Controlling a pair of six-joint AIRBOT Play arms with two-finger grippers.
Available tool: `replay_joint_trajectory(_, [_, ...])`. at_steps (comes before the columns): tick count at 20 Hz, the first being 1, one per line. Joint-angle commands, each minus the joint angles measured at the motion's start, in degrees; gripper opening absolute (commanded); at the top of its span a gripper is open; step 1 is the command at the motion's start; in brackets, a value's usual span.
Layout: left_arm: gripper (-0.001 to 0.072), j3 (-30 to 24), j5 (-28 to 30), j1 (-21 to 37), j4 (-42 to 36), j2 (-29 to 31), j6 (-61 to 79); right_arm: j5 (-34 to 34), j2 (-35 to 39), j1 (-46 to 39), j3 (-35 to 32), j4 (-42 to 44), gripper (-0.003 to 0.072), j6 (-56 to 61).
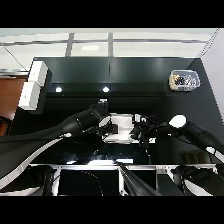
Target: Fold the box and place the chain.
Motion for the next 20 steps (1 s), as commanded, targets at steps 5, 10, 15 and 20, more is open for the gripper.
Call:
replay_joint_trajectory(5, [0.0027,0.1,0.1,0.0,-0.1,0.0,0.0,-1.1,-0.5,0.1,0.0,0.4,0.0193,0.1])
replay_joint_trajectory(10, [0.0027,0.1,0.0,0.0,-0.4,0.0,0.0,0.1,0.3,-2.0,1.0,-5.7,0.0009,10.5])
replay_joint_trajectory(15, [0.0027,0.1,0.0,0.0,-0.3,0.0,0.0,16.9,6.2,-19.0,6.6,-16.3,0.0008,40.0])
replay_joint_trajectory(20, [0.0027,0.1,0.9,0.0,-0.5,0.0,0.0,13.7,6.7,-42.5,5.5,-24.5,0.0008,67.9])
